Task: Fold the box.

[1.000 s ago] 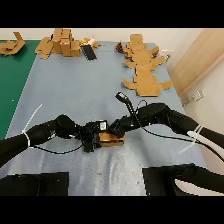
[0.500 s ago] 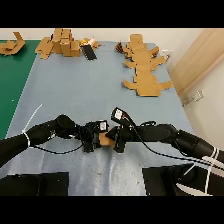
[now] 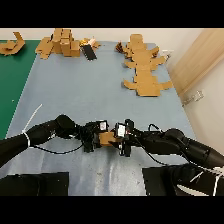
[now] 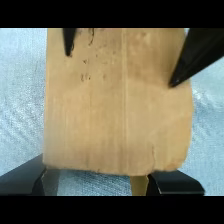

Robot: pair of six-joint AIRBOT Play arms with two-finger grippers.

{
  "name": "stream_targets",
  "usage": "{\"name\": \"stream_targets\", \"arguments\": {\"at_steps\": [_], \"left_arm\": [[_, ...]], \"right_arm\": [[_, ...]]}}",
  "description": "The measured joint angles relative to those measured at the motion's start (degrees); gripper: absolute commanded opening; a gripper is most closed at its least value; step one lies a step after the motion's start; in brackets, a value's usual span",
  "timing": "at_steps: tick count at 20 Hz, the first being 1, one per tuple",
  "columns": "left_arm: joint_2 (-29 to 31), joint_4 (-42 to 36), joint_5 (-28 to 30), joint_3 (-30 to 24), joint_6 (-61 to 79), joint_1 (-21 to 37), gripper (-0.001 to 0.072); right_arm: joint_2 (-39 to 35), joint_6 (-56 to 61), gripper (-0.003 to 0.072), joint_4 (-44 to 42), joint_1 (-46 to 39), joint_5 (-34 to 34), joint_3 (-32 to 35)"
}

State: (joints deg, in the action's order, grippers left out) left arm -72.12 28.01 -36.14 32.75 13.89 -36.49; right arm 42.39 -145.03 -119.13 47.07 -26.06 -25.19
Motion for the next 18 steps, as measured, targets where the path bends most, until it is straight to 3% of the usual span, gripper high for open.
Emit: {"name": "stream_targets", "arguments": {"at_steps": [12,13,14,17,18], "left_arm": [[0.0,0.0,0.0,0.0,0.0,0.0,0.0501],[0.0,0.0,0.0,0.0,0.0,0.0,0.0501],[0.0,0.0,0.0,0.0,0.0,0.0,0.0500],[0.0,0.0,0.0,0.0,0.0,0.0,0.0501],[0.0,0.0,0.0,0.0,0.0,0.0,0.0500]], "right_arm": [[1.0,0.1,0.0437,8.9,0.2,-1.0,0.1],[1.1,0.1,0.0390,9.1,0.2,-1.0,0.1],[1.1,0.1,0.0288,9.3,0.2,-1.0,0.1],[1.2,0.1,0.0156,10.1,0.2,-1.0,0.1],[1.2,0.1,0.0156,10.2,0.2,-0.9,0.1]]}}
